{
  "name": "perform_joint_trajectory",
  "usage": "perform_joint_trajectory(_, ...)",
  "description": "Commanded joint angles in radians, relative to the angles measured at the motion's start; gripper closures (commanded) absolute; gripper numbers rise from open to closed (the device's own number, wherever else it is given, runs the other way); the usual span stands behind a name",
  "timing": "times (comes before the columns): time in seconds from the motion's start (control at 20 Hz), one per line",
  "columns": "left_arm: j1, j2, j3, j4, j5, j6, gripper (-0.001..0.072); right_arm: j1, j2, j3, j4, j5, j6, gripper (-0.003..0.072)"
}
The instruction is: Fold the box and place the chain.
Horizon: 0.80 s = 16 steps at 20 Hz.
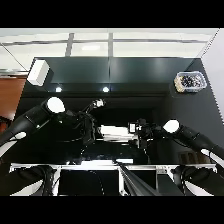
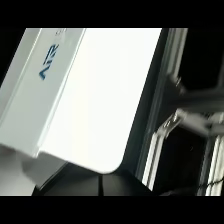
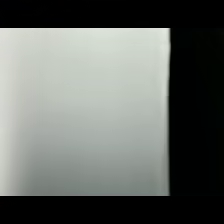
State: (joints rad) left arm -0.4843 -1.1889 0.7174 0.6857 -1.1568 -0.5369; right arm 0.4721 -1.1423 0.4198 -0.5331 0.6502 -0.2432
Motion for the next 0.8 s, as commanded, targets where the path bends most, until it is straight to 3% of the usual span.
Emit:
perform_joint_trajectory(0.0, -0.001, 0.001, -0.074, -0.263, 0.116, 0.077, 0.0685, 0.000, 0.000, 0.000, 0.001, 0.000, 0.000, 0.0643)
perform_joint_trajectory(0.15, 0.001, 0.000, -0.074, -0.465, 0.269, 0.232, 0.0685, 0.000, 0.000, 0.000, 0.001, 0.000, 0.000, 0.0643)
perform_joint_trajectory(0.25, -0.002, -0.011, -0.074, -0.485, 0.418, 0.243, 0.0685, 0.000, 0.000, 0.000, 0.001, 0.000, 0.000, 0.0643)
perform_joint_trajectory(0.35, -0.001, -0.044, -0.074, -0.480, 0.483, 0.243, 0.0685, 0.000, 0.000, 0.000, 0.001, 0.000, 0.000, 0.0642)
perform_joint_trajectory(0.75, -0.036, -0.156, -0.050, -0.233, 0.485, 0.137, 0.0685, 0.000, 0.000, 0.000, 0.001, 0.000, 0.000, 0.0642)
